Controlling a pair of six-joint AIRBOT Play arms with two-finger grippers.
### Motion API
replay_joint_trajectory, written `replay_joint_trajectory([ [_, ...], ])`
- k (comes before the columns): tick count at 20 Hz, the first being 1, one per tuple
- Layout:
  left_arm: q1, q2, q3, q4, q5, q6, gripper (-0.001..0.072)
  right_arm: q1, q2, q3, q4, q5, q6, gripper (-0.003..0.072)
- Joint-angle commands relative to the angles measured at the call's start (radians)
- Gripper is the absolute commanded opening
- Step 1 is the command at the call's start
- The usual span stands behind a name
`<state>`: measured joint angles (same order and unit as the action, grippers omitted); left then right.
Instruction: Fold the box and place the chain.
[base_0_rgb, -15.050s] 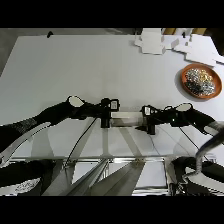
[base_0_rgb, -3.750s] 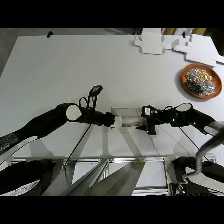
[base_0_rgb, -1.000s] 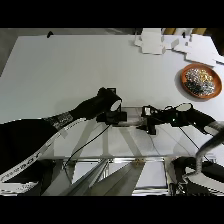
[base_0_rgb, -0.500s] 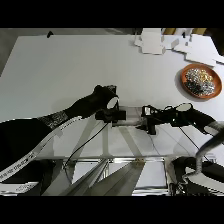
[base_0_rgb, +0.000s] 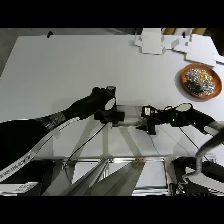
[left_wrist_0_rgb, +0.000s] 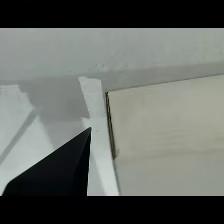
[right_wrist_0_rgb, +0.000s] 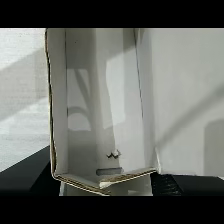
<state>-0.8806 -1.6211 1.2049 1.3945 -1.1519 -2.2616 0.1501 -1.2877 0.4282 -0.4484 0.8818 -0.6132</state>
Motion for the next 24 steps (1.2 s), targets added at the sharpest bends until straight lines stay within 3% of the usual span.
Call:
replay_joint_trajectory([
  [1,0.015,0.035,0.0,-0.065,0.012,0.146,0.0332,0.0,0.0,0.0,0.001,0.001,0.003,0.0409],
  [4,0.028,0.099,0.0,-0.095,-0.023,0.359,0.0351,0.0,0.0,0.0,0.001,0.0,0.003,0.0409],
  [9,0.073,0.232,-0.002,-0.093,-0.175,0.522,0.0352,0.0,0.0,0.0,0.001,0.0,0.003,0.0409],
  [11,0.101,0.312,-0.05,-0.1,-0.185,0.597,0.0352,0.0,0.0,0.0,0.001,0.0,0.003,0.0409],
  [15,0.234,0.52,-0.293,-0.134,-0.041,0.962,0.0374,0.0,0.0,0.0,0.001,0.001,0.003,0.0409],
  [17,0.322,0.58,-0.435,-0.201,0.071,1.364,0.0511,0.0,0.0,0.0,0.001,0.001,0.003,0.0409],
  [19,0.376,0.571,-0.529,-0.255,0.121,1.755,0.0511,0.0,0.0,0.0,0.001,0.0,0.003,0.0409],
  [21,0.382,0.516,-0.558,-0.337,0.165,2.017,0.0511,0.0,0.0,0.0,0.001,0.001,0.003,0.0409],
  [23,0.381,0.433,-0.558,-0.508,0.262,2.207,0.0516,0.0,0.0,0.0,0.001,0.001,0.003,0.0409],
  [24,0.38,0.393,-0.558,-0.609,0.316,2.309,0.0573,0.0,0.0,0.0,0.001,0.0,0.003,0.0409],
])
